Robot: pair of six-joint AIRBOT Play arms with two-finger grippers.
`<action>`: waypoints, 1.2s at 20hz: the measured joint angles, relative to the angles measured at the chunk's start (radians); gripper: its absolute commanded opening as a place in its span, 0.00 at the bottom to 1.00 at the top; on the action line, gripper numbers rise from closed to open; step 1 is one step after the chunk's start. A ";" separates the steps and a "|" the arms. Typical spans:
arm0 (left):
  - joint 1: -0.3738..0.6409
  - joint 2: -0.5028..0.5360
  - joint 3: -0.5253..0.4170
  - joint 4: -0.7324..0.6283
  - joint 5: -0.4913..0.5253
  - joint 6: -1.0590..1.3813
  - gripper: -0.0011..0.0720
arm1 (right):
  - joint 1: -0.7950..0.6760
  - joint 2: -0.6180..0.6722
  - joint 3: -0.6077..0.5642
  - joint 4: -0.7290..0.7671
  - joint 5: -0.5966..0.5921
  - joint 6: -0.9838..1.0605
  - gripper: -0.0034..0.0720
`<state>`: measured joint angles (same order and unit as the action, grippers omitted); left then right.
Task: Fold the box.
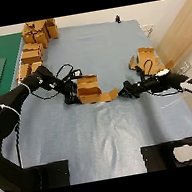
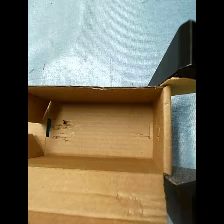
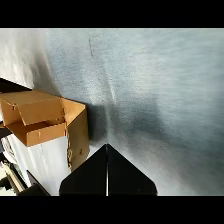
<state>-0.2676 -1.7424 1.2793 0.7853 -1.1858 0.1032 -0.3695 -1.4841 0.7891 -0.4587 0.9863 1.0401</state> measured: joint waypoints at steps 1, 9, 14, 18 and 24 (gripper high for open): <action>0.000 0.000 0.000 0.000 0.000 0.000 0.29 | 0.012 -0.016 0.008 0.006 0.000 0.000 0.05; 0.000 0.000 0.000 0.000 0.000 0.000 0.29 | 0.103 -0.076 0.033 0.061 -0.016 -0.009 0.05; 0.000 0.000 0.000 0.000 0.000 0.000 0.29 | 0.122 -0.079 0.035 0.131 -0.006 -0.057 0.05; 0.000 0.000 0.000 0.000 0.000 0.000 0.29 | 0.126 -0.079 0.050 0.196 0.031 -0.115 0.06; 0.000 0.000 0.000 0.001 0.000 0.000 0.29 | 0.127 -0.079 0.086 0.293 0.090 -0.187 0.20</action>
<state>-0.2672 -1.7424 1.2793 0.7860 -1.1854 0.1028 -0.2424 -1.5627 0.8749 -0.1661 1.0767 0.8536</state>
